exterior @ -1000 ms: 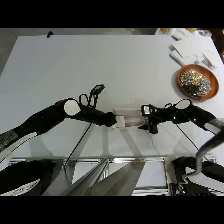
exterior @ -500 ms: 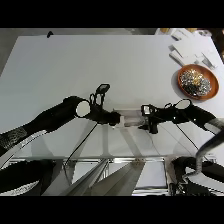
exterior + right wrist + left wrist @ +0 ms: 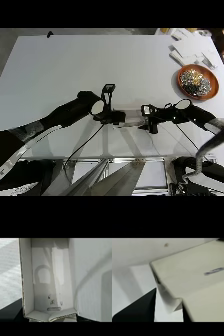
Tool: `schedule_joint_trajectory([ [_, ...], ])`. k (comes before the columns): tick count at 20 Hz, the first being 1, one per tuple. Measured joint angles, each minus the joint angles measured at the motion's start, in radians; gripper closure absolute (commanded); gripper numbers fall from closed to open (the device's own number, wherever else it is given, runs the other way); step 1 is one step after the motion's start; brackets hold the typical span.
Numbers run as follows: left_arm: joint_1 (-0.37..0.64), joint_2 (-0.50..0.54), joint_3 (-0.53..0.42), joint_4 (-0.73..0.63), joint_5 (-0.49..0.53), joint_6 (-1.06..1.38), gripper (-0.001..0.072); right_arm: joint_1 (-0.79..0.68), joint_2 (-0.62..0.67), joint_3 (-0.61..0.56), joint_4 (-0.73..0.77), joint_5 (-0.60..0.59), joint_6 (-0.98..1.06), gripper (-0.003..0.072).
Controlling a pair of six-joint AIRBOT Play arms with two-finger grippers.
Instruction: Fold the box and place the chain.
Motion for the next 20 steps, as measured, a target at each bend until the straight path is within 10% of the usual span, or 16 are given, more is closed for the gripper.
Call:
schedule_joint_trajectory([
  [20, -0.083, -0.21, 0.219, 0.165, -0.207, -0.47, 0.0473, 0.0, 0.0, 0.0, 0.0, 0.0, 0.0, 0.039],
])
